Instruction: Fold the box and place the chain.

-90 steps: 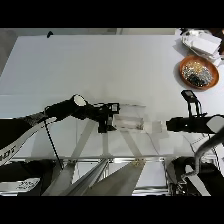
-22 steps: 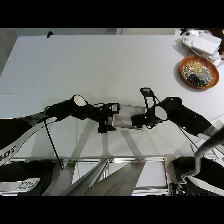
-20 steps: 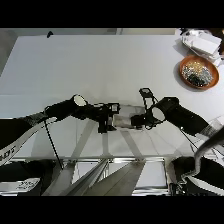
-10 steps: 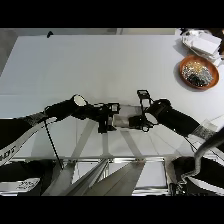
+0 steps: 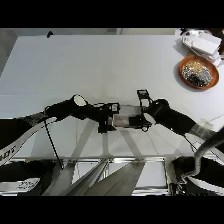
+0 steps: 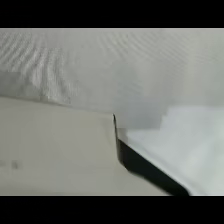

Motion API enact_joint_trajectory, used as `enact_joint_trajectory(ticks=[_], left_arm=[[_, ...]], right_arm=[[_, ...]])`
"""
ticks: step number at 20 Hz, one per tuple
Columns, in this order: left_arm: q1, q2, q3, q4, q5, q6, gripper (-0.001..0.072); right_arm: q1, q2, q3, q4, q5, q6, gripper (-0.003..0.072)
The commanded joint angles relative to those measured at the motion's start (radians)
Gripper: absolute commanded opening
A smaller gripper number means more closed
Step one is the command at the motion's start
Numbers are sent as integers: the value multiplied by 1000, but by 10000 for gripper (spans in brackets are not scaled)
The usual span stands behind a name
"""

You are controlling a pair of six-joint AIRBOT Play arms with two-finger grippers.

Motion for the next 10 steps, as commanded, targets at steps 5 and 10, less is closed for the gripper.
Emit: enact_joint_trajectory(ticks=[5, 10], left_arm=[[1, 0, 1, -3, 0, -6, 137], [1, 1, 1, -3, -3, -6, 137]], right_arm=[[14, 0, 0, -5, 6, 4, 161], [25, 0, 1, -5, 15, 0, 8]])
